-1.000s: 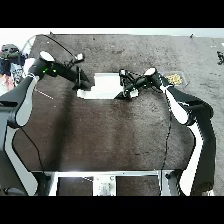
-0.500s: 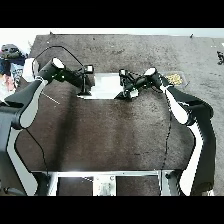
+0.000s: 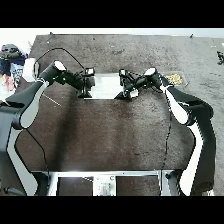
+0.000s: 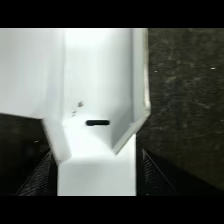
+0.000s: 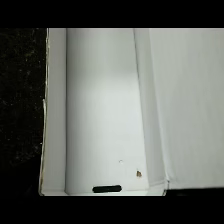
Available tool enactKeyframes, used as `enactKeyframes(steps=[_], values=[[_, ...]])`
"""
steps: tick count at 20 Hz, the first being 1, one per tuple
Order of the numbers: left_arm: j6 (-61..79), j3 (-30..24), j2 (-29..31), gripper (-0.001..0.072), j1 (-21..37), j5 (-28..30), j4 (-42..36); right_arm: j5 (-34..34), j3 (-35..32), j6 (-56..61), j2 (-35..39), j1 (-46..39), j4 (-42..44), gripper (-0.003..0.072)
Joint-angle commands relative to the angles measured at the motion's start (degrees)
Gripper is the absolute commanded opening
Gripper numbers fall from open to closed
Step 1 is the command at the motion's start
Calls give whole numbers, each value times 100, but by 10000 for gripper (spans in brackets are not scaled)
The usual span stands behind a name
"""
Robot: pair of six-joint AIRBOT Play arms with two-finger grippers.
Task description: Fold the box and place the chain.
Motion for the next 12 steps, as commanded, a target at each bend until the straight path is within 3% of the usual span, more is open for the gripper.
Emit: enactKeyframes(steps=[1, 6, 7, 8, 9, 12], values=[[4, -63, 2, 606, -4, 9, -144, 0, 2, 2, -4, -2, 2, 507], [7, -63, 2, 605, -4, 114, -144, 0, 2, 2, -4, -2, 2, 508], [4, -63, 2, 553, -9, 94, -144, 0, 2, 2, -4, -2, 2, 508], [4, -63, 2, 439, -22, 63, -149, 0, 2, 2, -4, -2, 2, 508], [4, -63, 2, 406, -63, 50, -131, 0, 2, 2, -4, -2, 2, 507], [4, -61, 2, 406, -203, 103, -70, 0, 2, 2, -4, -2, 2, 508]])
